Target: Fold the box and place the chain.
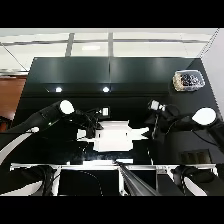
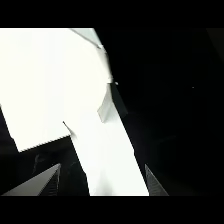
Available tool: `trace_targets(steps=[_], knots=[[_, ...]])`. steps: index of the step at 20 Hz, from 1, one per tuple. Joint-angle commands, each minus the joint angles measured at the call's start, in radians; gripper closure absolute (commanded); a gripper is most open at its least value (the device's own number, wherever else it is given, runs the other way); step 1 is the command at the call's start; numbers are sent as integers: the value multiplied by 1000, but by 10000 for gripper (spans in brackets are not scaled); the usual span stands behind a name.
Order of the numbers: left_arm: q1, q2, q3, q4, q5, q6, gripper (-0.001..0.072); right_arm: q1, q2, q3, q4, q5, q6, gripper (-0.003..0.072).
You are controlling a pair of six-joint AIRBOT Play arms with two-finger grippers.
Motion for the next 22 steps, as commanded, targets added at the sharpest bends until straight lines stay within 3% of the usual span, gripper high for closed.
trace_targets(steps=[1, 8, 12, 16, 18, 22], knots=[[-1, -5, -1, 6, 9, 20, 685, 100, -11, -44, -72, -59, -38, 91], [-1, -5, -1, 6, 8, 20, 685, 281, -31, -153, -90, -230, -72, 91], [-1, -5, -1, 6, 9, 20, 685, 375, -68, -153, 19, -273, -135, 91], [-1, -5, -1, 6, 9, 20, 685, 449, -97, -153, 71, -439, -135, 91], [-1, -5, -1, 6, 8, 20, 684, 457, -113, -153, 132, -445, -135, 90], [-1, -5, -1, 6, 6, 19, 684, 444, -113, -111, 100, -436, -120, 91]])
